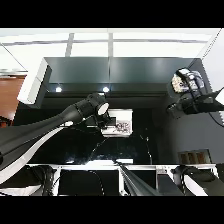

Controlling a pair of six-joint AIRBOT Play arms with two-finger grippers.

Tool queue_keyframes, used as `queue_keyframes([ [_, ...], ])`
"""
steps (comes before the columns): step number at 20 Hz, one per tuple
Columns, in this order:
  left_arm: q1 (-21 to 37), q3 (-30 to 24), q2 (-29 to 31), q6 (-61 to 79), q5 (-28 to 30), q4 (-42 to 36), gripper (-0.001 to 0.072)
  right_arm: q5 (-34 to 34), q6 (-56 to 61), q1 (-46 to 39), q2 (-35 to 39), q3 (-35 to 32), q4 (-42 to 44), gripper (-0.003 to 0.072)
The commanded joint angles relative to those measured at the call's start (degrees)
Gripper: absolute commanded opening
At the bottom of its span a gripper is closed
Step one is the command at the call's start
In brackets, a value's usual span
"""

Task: Fold the box and place the chain.

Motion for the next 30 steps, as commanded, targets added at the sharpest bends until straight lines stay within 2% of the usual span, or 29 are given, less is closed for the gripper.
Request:
queue_keyframes([
  [1, 0.0, 0.0, -0.4, 0.6, 1.5, -1.1, 0.0029, -0.2, 0.3, -3.3, 0.0, 0.2, 1.2, 0.0371],
  [8, 0.0, 0.9, 0.1, -0.3, 1.9, -1.2, 0.0029, -1.4, 0.1, -3.1, 0.0, 0.2, 2.9, 0.0371],
  [9, -0.2, 1.0, 0.4, -0.1, 1.9, -1.0, 0.0065, -1.4, 0.1, -3.1, 0.0, 0.2, 3.0, 0.0371],
  [10, -0.6, 1.3, 1.0, 0.2, 2.0, -0.2, 0.0194, -1.4, 0.2, -3.1, 0.0, 0.2, 3.0, 0.0371],
  [11, -1.1, 1.5, 1.8, 1.3, 2.5, 0.7, 0.0454, -1.4, 0.2, -3.1, 0.0, 0.2, 3.0, 0.0371],
  [12, -1.6, 1.6, 3.0, 1.8, 3.1, 2.1, 0.0639, -1.4, 0.2, -3.1, 0.0, 0.2, 3.0, 0.0371],
  [16, -2.1, 1.2, 10.7, 7.0, 0.7, 8.5, 0.0639, -1.4, 0.2, -3.1, -0.1, -0.1, 3.7, 0.0371],
  [18, -2.3, -1.2, 16.7, 11.0, -0.3, 12.2, 0.0638, -1.4, 0.2, -3.1, -0.1, -0.1, 4.2, 0.0371],
  [20, -0.5, -7.7, 24.5, 9.3, -0.9, 19.0, 0.0638, -1.0, 0.2, -3.1, -0.1, -0.1, 4.4, 0.0371],
  [22, 6.9, -17.1, 32.7, 6.4, 0.5, 19.8, 0.0638, -0.9, 0.9, -3.1, -0.1, -0.1, 4.5, 0.0371],
  [23, 11.9, -21.7, 36.5, 7.1, 4.0, 16.3, 0.0638, -1.0, 1.3, -3.1, -0.1, -0.1, 4.5, 0.0371],
  [24, 17.6, -26.4, 40.2, 11.0, 9.5, 9.0, 0.0638, -1.0, 1.7, -3.1, -0.1, -0.1, 4.5, 0.0371],
  [26, 27.1, -33.8, 44.7, 33.7, 18.4, -14.0, 0.0637, -1.0, 2.8, -3.1, -0.1, -0.1, 5.4, 0.0371],
  [27, 31.0, -36.5, 45.1, 47.5, 18.8, -26.3, 0.0633, -1.0, 2.9, -3.1, -0.1, -0.1, 6.7, 0.0371],
  [28, 33.0, -38.7, 44.8, 60.3, 17.4, -34.8, 0.0634, -1.0, 3.0, -3.1, -0.1, -0.1, 8.4, 0.0371],
  [30, 32.8, -41.0, 43.8, 85.0, 13.2, -39.5, 0.0637, -1.0, 3.0, -3.1, -0.1, -0.1, 11.0, 0.0371],
])
